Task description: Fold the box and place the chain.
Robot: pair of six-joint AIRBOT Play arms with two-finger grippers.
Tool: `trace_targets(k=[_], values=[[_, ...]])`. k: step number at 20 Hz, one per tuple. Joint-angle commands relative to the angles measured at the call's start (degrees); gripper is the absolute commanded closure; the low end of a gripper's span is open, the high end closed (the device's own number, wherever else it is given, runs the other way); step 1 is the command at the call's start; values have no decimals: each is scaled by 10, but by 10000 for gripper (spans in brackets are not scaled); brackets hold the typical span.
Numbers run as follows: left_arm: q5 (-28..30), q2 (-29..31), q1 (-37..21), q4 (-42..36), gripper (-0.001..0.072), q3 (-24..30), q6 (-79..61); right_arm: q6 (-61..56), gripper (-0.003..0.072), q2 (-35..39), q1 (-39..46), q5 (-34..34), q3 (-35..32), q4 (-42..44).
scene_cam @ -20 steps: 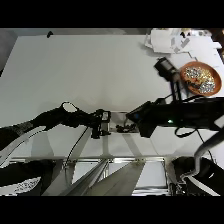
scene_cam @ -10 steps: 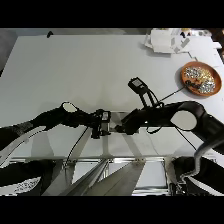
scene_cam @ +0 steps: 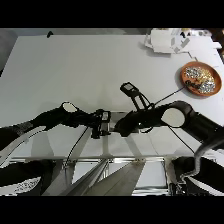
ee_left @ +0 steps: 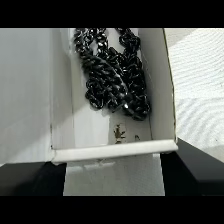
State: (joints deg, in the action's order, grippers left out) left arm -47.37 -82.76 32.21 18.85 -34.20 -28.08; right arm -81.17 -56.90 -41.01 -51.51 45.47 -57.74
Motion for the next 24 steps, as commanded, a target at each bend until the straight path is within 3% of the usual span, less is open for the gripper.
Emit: trace_targets(k=[1, 3, 8, 11, 16, 20, 24], values=[[0, 0, 0, 0, 560, 0, 0, 2, 408, 20, 40, -119, 76, -55], [0, 0, 0, 0, 560, 0, 0, -4, 437, 25, 96, -169, 128, -123], [0, 0, 0, 0, 560, 0, 0, -56, 456, -29, 266, -166, 137, -270], [0, 0, 0, 0, 560, 0, 0, -56, 302, -109, 327, -151, 137, -280], [0, 0, 0, 0, 560, 0, 0, -56, 289, -237, 351, -114, 137, -280], [0, 0, 0, 0, 560, 0, 0, -56, 292, -298, 351, -101, 137, -280], [0, 0, 0, 0, 560, 0, 0, -56, 367, -319, 351, -86, 137, -278]])
